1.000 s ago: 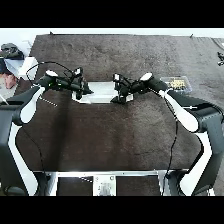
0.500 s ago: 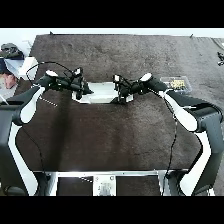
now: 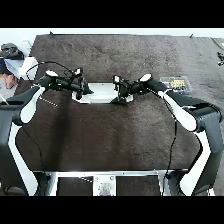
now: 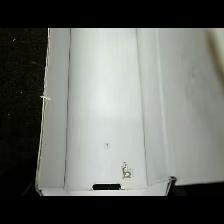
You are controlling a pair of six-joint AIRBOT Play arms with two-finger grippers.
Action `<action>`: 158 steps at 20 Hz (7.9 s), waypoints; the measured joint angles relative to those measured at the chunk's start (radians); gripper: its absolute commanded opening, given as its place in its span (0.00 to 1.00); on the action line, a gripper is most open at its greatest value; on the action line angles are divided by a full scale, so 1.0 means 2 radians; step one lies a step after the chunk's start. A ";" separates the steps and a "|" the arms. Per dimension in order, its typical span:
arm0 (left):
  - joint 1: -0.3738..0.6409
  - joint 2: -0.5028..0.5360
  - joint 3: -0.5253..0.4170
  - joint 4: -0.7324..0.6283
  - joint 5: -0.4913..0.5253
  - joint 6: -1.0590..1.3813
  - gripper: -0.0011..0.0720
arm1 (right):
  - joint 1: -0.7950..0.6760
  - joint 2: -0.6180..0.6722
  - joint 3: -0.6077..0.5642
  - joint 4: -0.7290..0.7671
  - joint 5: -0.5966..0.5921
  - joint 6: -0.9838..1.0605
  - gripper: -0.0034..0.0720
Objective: Fold the box and place the chain.
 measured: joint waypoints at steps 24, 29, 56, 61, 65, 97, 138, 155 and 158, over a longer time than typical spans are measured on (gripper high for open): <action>0.000 0.000 0.000 0.000 0.000 0.000 0.03 | -0.001 -0.002 0.000 0.000 -0.010 0.000 0.55; 0.000 0.000 0.000 0.000 0.000 0.000 0.03 | -0.001 -0.002 0.000 0.000 -0.010 0.000 0.55; 0.085 0.077 0.004 -0.005 -0.099 -0.035 0.02 | 0.000 -0.002 0.000 -0.001 -0.010 0.000 0.55; 0.087 0.138 -0.032 0.003 -0.101 -0.039 0.02 | 0.000 -0.002 0.000 -0.001 -0.010 0.000 0.55; 0.080 0.218 -0.131 0.002 -0.041 -0.030 0.02 | 0.000 -0.002 0.000 0.000 -0.010 0.000 0.55; -0.039 0.072 -0.050 0.042 0.155 -0.234 0.03 | -0.001 -0.002 0.000 0.002 -0.011 0.001 0.55; -0.044 0.144 -0.133 0.207 0.135 -0.117 0.58 | 0.000 -0.002 0.000 0.000 -0.010 0.000 0.55; -0.044 0.135 -0.136 0.123 0.123 -0.080 0.29 | -0.001 -0.002 0.000 -0.001 -0.010 0.000 0.55; -0.044 0.128 -0.136 0.092 0.120 -0.063 0.30 | -0.001 -0.002 0.000 -0.001 -0.010 0.000 0.55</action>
